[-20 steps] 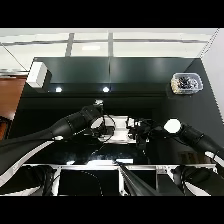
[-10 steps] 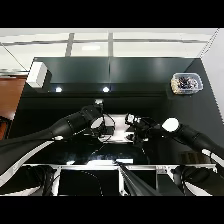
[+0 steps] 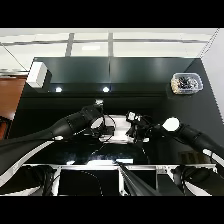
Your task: Fold the box and place the chain.
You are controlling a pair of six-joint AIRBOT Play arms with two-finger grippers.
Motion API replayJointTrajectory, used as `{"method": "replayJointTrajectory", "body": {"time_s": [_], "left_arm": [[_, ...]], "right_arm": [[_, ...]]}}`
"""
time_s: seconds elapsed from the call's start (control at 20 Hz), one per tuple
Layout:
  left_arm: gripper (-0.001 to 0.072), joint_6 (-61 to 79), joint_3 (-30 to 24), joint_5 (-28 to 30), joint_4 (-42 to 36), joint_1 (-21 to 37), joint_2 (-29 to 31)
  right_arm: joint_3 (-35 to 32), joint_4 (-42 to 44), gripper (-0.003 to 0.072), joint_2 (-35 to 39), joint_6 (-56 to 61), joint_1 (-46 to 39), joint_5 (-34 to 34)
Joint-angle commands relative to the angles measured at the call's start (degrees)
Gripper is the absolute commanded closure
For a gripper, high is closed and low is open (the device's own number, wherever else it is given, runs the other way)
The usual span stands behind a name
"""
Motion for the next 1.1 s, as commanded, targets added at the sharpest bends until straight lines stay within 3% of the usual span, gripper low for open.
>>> {"method": "replayJointTrajectory", "body": {"time_s": [0.0,0.1,0.2,0.3,0.4,0.6,0.85,1.05], "left_arm": [[0.0684,-0.1,0.0,0.3,0.0,0.0,0.0],[0.0684,-0.1,0.0,0.2,0.0,0.0,0.0],[0.0684,-0.1,0.0,0.2,0.0,0.0,0.0],[0.0684,-0.1,0.0,0.2,0.0,0.0,0.0],[0.0683,-0.1,0.0,0.2,0.0,0.0,0.0],[0.0684,-0.1,0.0,0.2,-0.1,0.0,0.0],[0.0684,-0.1,0.0,0.1,-0.3,0.0,0.0],[0.0684,-0.1,0.0,-0.3,-0.3,0.0,0.0]], "right_arm": [[2.0,-15.1,0.0678,5.1,26.7,-6.1,6.1],[3.7,-26.8,0.0677,10.7,44.5,-14.2,12.2],[3.4,-33.3,0.0678,15.0,57.5,-24.2,13.9],[1.1,-32.3,0.0678,15.1,67.9,-32.7,13.5],[-2.7,-28.5,0.0677,14.9,73.5,-35.9,13.6],[-8.5,-10.0,0.0677,11.3,63.5,-30.5,17.7],[-8.5,2.0,0.0677,1.6,53.6,-18.7,14.3],[-7.8,4.2,0.0677,0.0,49.3,-18.0,13.5]]}}
